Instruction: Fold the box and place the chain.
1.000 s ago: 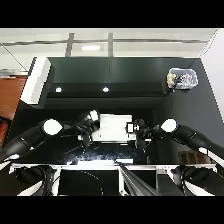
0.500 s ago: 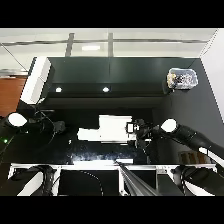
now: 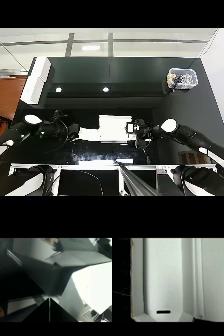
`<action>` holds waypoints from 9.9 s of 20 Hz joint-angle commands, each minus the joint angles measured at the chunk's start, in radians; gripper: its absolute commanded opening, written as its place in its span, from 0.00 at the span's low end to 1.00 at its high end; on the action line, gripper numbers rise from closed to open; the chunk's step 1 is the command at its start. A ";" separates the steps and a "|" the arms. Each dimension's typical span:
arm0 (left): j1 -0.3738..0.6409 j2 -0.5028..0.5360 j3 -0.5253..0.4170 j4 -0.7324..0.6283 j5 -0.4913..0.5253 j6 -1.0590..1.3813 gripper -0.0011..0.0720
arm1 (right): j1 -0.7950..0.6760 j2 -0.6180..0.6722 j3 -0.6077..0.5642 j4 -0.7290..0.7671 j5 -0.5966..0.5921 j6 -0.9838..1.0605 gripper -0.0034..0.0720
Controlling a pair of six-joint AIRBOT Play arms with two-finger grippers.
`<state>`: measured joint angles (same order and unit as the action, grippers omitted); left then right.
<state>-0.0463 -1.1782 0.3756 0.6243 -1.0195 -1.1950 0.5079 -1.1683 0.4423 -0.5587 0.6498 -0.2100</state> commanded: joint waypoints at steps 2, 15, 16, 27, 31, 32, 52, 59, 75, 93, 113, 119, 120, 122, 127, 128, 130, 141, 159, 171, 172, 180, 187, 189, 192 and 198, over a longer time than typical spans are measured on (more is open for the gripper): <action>-0.126 -0.027 0.062 -0.056 0.029 0.069 0.05 | 0.001 0.000 0.000 0.000 0.000 0.000 0.70; -0.313 -0.030 0.298 0.158 -0.055 -0.050 0.93 | 0.001 0.000 0.000 0.000 0.000 0.000 0.70; -0.354 -0.030 0.298 0.201 -0.010 -0.101 0.93 | 0.001 0.000 0.000 0.000 0.000 0.000 0.70; -0.569 -0.030 0.309 0.456 0.174 -0.532 0.89 | 0.001 0.000 0.000 0.000 0.000 0.000 0.70; -0.708 -0.057 0.380 0.697 0.148 -0.777 0.87 | 0.001 0.000 0.000 0.000 0.000 0.000 0.70; -0.734 -0.071 0.410 0.731 0.117 -0.819 0.87 | 0.001 0.000 0.000 0.000 0.000 0.000 0.70; -0.864 -0.189 0.545 0.880 -0.052 -1.147 0.58 | 0.001 0.000 0.000 0.000 0.000 0.000 0.70; -0.864 -0.220 0.557 0.841 -0.001 -1.149 0.45 | 0.001 0.000 0.000 0.000 0.000 0.000 0.70; -0.856 -0.220 0.557 0.839 -0.010 -1.144 0.54 | 0.001 0.000 0.000 0.000 0.000 0.000 0.70; -0.829 -0.219 0.557 0.837 -0.041 -1.139 0.05 | 0.000 0.020 0.000 -0.021 0.041 0.096 0.89; -0.833 -0.221 0.557 0.859 -0.027 -1.116 0.05 | 0.061 0.123 -0.001 -0.068 0.020 0.233 0.16; -0.833 -0.221 0.557 0.859 -0.026 -1.112 0.05 | 0.062 0.082 -0.001 0.052 0.016 0.233 0.16; -0.833 -0.221 0.557 0.859 -0.026 -1.112 0.05 | 0.062 0.082 -0.001 0.052 0.019 0.233 0.16; -0.833 -0.221 0.557 0.859 -0.026 -1.112 0.05 | 0.062 0.082 -0.001 0.053 0.019 0.233 0.16; -0.833 -0.221 0.557 0.859 -0.031 -1.098 0.05 | 0.062 0.082 -0.001 0.054 0.018 0.249 0.38; -0.833 -0.221 0.557 0.859 -0.032 -1.098 0.05 | 0.062 0.082 -0.001 0.053 0.019 0.254 0.57; -0.833 -0.221 0.557 0.858 -0.032 -1.098 0.05 | 0.061 0.082 -0.001 0.053 0.019 0.256 0.19; -0.833 -0.221 0.557 0.833 -0.034 -1.098 0.05 | -0.360 0.351 0.069 -0.353 0.331 1.339 0.06; -0.833 -0.222 0.557 0.830 -0.036 -1.098 0.05 | -0.330 -0.033 -0.026 0.008 0.353 1.351 0.06; -0.833 -0.222 0.557 0.829 -0.036 -1.098 0.05 | -0.245 -0.033 0.080 0.167 0.475 1.237 0.79; -0.833 -0.222 0.557 0.829 -0.036 -1.098 0.05 | -0.216 -0.033 0.085 0.132 0.439 1.278 0.72; -0.833 -0.222 0.557 0.829 -0.036 -1.098 0.05 | 0.050 -0.033 0.225 -0.244 0.206 1.768 0.72; -0.833 -0.222 0.557 0.829 -0.036 -1.098 0.05 | 0.256 -0.034 0.309 -0.757 0.211 2.445 0.60; -0.833 -0.222 0.557 0.830 -0.035 -1.098 0.05 | 0.283 -0.043 0.324 -0.779 0.217 2.489 0.46; -0.832 -0.222 0.557 0.830 -0.028 -1.098 0.05 | 0.297 -0.080 0.375 -0.786 0.274 2.533 0.45; -0.832 -0.222 0.557 0.829 -0.029 -1.098 0.05 | 0.347 -0.190 0.482 -0.872 0.453 2.627 0.45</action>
<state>-0.8791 -1.3994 0.9321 1.4528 -1.0492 -2.2932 0.8268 -1.3148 0.8837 -1.3754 1.0145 2.3524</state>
